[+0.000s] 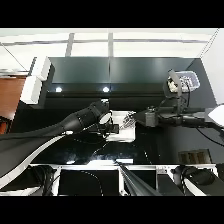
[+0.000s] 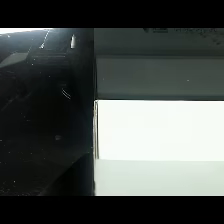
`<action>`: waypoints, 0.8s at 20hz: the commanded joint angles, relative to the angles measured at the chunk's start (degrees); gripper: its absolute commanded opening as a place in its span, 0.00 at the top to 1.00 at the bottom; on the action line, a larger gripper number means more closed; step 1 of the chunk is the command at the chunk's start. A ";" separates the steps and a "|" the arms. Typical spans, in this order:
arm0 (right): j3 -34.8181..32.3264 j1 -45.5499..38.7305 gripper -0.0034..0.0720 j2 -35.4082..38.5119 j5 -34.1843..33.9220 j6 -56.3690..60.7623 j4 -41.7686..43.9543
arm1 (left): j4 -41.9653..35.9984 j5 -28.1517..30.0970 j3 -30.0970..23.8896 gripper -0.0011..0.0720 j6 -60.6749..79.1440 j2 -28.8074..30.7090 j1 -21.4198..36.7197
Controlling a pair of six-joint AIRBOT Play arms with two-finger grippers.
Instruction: Fold the box and place the chain.
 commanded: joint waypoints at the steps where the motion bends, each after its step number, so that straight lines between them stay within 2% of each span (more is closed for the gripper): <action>1: -0.61 1.22 0.94 -3.52 -1.22 1.92 -3.82 | 0.00 -0.09 0.00 0.95 0.00 0.00 0.02; 4: -0.61 1.22 0.93 -5.49 1.53 1.90 -4.35 | 0.00 -0.09 0.00 0.95 0.00 0.00 0.02; 6: -0.35 0.52 0.44 -5.49 4.07 1.84 -4.81 | 0.00 -0.09 0.00 0.95 0.00 0.00 0.02; 9: 2.54 -7.19 0.44 -4.37 12.33 1.09 -8.72 | 0.00 -0.09 0.00 0.95 0.00 0.00 0.02; 11: 3.15 -14.97 0.44 -1.77 14.53 -1.75 -12.20 | -0.02 -0.09 0.00 0.95 0.00 0.00 0.02; 14: 1.79 -22.03 0.44 -0.17 11.80 -5.40 -27.56 | -0.02 -0.09 0.00 0.95 0.00 0.00 0.02; 16: -3.02 -22.23 0.44 -0.24 3.93 -7.93 -32.24 | -0.02 -0.09 0.00 0.95 0.00 0.00 0.02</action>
